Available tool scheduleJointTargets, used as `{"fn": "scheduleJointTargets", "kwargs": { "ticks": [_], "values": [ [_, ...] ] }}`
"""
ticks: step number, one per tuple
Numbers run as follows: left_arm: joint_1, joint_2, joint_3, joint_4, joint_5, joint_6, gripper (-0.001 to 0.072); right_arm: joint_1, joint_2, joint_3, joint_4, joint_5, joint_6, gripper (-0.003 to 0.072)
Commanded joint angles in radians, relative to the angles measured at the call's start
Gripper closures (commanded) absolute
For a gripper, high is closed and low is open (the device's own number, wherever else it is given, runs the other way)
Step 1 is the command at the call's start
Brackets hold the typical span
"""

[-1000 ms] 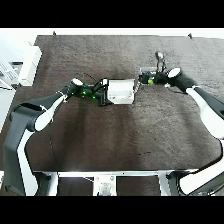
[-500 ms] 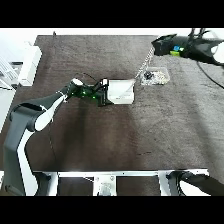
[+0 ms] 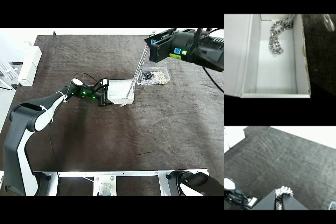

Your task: Fold the box and place the chain.

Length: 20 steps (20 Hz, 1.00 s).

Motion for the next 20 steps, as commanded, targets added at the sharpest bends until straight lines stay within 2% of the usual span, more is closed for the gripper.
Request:
{"fn": "scheduleJointTargets", "kwargs": {
  "ticks": [1, 4, 8, 10, 20],
  "values": [
    [0.0, 0.0, 0.0, 0.0, 0.0, 0.0, 0.0182, 0.022, -0.002, -0.046, -0.01, -0.058, 0.017, 0.0686],
    [0.0, 0.0, 0.0, 0.0, 0.0, 0.0, 0.0182, 0.034, -0.025, -0.062, -0.003, -0.104, 0.03, 0.0686],
    [0.0, -0.001, 0.0, 0.0, 0.0, 0.0, 0.0182, 0.062, -0.031, -0.051, -0.006, -0.245, 0.026, 0.0686],
    [0.0, -0.001, 0.0, 0.0, 0.0, 0.0, 0.0183, 0.063, -0.031, -0.033, -0.006, -0.278, 0.018, 0.0686],
    [0.0, -0.001, 0.0, 0.0, 0.0, 0.0, 0.0182, 0.063, -0.045, 0.019, -0.01, -0.314, -0.027, 0.0686]
  ]
}}
